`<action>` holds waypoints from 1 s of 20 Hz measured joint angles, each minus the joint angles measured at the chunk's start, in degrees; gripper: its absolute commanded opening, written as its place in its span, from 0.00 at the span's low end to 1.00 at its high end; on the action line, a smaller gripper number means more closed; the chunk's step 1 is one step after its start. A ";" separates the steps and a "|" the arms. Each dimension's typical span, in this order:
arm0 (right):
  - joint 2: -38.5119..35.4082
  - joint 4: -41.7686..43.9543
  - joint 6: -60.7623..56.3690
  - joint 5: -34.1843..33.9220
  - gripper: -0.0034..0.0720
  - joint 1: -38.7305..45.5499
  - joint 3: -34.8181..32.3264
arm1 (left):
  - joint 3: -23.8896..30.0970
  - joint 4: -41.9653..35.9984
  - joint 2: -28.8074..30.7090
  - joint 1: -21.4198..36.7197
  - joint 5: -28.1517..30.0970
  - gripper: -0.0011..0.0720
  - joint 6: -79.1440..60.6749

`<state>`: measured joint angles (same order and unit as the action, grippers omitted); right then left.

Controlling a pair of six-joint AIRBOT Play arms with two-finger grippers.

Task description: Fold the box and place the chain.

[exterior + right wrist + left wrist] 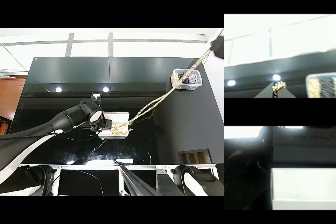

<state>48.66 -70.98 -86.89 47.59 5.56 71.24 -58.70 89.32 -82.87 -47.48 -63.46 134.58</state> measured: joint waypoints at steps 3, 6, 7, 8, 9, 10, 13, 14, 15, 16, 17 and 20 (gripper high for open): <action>-3.21 9.25 4.96 10.58 0.10 -0.28 2.27 | 0.00 0.00 0.00 0.00 0.00 0.06 0.00; -4.42 15.56 7.48 20.20 0.10 -3.78 0.81 | 0.00 0.00 0.00 0.00 -0.02 0.06 0.00; -4.66 17.16 7.91 21.70 0.10 -5.90 -0.59 | 0.00 0.00 0.00 0.00 -0.02 0.06 0.00; -4.76 18.38 8.28 22.69 0.10 -8.24 -2.19 | 0.00 0.00 0.00 0.00 -0.02 0.06 0.00; -4.83 19.28 8.57 22.99 0.10 -10.97 -4.11 | 0.00 0.00 0.00 0.00 -0.02 0.06 0.00; -4.90 20.39 8.74 22.69 0.10 -13.73 -5.90 | 0.00 0.00 0.02 0.00 -0.02 0.06 0.00; -3.93 22.14 8.87 20.61 0.10 -20.90 -9.81 | 0.00 0.00 0.00 0.00 -0.04 0.06 0.00; -3.30 22.69 8.92 20.04 0.10 -22.86 -10.54 | 0.00 0.00 0.00 0.00 -0.04 0.06 -0.02; -2.47 22.82 8.92 19.71 0.10 -24.72 -11.13 | 0.00 0.00 0.00 0.00 -0.02 0.06 0.00; -1.66 23.21 8.92 19.32 0.10 -26.27 -11.47 | 0.00 0.00 0.00 0.00 -0.04 0.06 0.00; -0.85 23.50 8.90 18.86 0.10 -27.45 -11.76 | 0.00 0.00 0.00 0.00 -0.04 0.06 0.00; 1.66 24.33 8.72 18.01 0.10 -29.92 -12.20 | 0.00 0.00 0.00 0.00 -0.04 0.06 0.00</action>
